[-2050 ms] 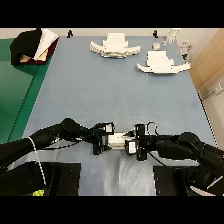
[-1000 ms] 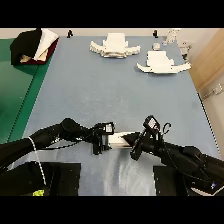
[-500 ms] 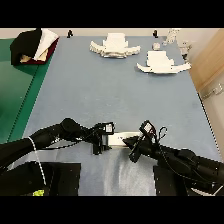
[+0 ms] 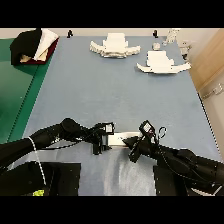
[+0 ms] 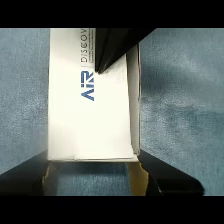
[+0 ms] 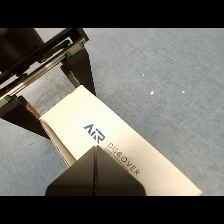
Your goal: Fold the box.
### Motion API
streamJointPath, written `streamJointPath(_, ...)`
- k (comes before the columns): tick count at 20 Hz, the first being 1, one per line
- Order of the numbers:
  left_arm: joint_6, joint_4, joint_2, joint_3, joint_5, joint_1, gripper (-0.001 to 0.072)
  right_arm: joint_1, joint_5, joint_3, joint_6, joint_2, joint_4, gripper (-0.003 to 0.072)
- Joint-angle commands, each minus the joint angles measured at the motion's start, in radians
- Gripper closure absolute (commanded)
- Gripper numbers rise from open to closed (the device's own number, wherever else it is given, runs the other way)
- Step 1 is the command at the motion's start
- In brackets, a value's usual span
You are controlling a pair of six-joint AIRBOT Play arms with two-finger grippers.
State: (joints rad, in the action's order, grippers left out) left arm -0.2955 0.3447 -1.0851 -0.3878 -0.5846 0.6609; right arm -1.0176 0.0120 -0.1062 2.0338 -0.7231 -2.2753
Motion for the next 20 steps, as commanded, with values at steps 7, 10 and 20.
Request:
streamJointPath(7,0.0,0.0,0.0,0.0,0.0,0.0,0.0229,0.004,-0.013,-0.003,0.002,0.146,0.034,0.0669)
streamJointPath(10,0.0,0.0,0.0,0.0,0.0,0.0,0.0228,0.015,-0.014,-0.019,0.002,0.177,0.074,0.0669)
streamJointPath(20,0.0,0.0,0.0,0.0,0.0,0.0,0.0229,0.321,0.471,-0.358,-0.04,0.054,0.39,0.0669)
